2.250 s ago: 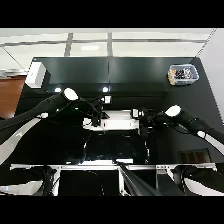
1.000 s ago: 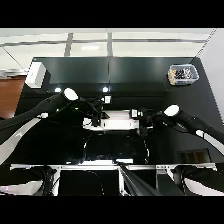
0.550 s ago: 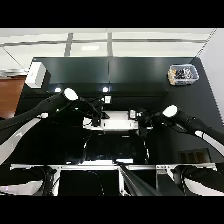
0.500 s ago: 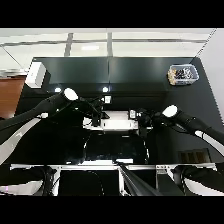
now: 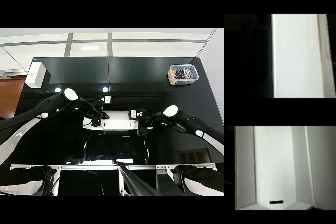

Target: Fold the box and place the chain.

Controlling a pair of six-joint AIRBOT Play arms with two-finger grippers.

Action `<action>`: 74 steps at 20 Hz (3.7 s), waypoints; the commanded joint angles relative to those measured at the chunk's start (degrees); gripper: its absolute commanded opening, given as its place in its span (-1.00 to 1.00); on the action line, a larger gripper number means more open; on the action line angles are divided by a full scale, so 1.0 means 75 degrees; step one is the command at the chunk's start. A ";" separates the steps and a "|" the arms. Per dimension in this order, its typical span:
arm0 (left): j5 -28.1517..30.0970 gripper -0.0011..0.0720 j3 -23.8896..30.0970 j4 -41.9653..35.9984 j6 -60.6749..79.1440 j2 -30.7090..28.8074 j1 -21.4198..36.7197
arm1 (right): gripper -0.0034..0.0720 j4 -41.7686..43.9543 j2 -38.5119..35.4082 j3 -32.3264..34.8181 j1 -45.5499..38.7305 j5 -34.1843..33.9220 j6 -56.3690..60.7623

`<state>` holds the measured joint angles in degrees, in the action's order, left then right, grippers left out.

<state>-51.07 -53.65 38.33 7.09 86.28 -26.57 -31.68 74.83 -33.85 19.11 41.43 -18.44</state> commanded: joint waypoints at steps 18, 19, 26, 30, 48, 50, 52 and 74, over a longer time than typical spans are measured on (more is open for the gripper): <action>-0.2288 -0.13 -0.0006 0.2244 -0.5254 -0.2095 0.1011 | -0.12 0.0015 0.0003 -0.0009 -0.0009 -0.0047 0.0047; -0.2964 -0.88 -0.0006 0.2270 -0.5560 -0.2189 0.1186 | -0.12 0.0026 0.0003 -0.0009 -0.0009 -0.0114 0.0114; -0.1510 -0.91 0.1317 -0.1067 -0.5925 -0.2151 0.0399 | -0.12 0.0154 0.0003 -0.0009 -0.0009 -0.0391 0.0315; 0.0644 -0.91 0.1271 -0.2055 -0.5284 -0.2136 0.0146 | -0.12 0.0131 0.0003 -0.0009 -0.0009 -0.0382 0.0315; -0.0373 -0.92 -0.0825 0.0816 -0.6854 0.0414 0.0318 | -0.12 -0.0102 0.0006 -0.0009 0.0064 -0.0157 0.0277; -0.0749 -0.92 -0.0866 0.1139 -0.7324 0.0122 0.0568 | -0.12 -0.0102 0.0006 -0.0009 0.0061 -0.0157 0.0277; -0.1142 -0.92 -0.0778 0.1448 -0.7577 -0.0440 0.0822 | -0.12 -0.0102 0.0006 -0.0009 0.0061 -0.0157 0.0277; 0.0810 0.90 0.1606 0.0673 0.0568 -0.1466 0.0385 | -0.11 -0.0102 0.0006 -0.0009 0.0061 -0.0154 0.0277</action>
<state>-46.39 -39.99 42.17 8.58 73.12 -21.41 -32.47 74.83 -33.87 19.57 40.25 -16.36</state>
